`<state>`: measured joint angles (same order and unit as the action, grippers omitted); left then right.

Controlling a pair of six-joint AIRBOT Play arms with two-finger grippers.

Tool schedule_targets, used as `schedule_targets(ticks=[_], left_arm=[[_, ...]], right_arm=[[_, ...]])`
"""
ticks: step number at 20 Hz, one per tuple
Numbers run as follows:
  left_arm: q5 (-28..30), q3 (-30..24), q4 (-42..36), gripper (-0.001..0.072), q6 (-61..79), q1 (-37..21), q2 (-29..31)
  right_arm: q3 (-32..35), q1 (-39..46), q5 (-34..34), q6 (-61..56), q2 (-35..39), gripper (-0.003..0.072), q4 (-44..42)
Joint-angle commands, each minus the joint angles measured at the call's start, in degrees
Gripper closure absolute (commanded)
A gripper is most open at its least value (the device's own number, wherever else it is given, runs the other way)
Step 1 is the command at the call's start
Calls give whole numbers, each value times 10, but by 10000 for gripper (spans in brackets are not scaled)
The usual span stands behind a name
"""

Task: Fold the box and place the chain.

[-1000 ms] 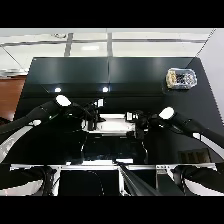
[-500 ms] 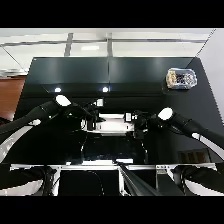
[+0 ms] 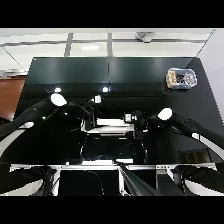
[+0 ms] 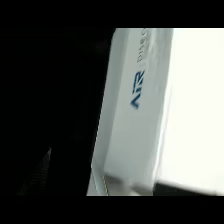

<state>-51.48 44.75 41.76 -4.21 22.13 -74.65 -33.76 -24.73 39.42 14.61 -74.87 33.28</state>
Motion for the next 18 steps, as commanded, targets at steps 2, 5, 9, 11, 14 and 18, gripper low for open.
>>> schedule_targets(ticks=[2,5,9,11,14,18], left_arm=[[-99,0,159,-6,-209,-34,91],[-178,0,190,71,-325,-59,136],[-301,-5,174,685,-402,-86,148],[-314,-36,114,686,-409,-89,148],[-223,-111,-3,686,-389,-76,148],[-85,-145,-115,686,-317,-39,146]], right_arm=[[0,0,0,0,0,273,0],[0,0,0,0,0,273,0],[0,0,0,0,0,273,0],[0,0,0,0,0,273,0],[0,0,0,0,0,273,0],[0,0,0,0,0,273,0]])
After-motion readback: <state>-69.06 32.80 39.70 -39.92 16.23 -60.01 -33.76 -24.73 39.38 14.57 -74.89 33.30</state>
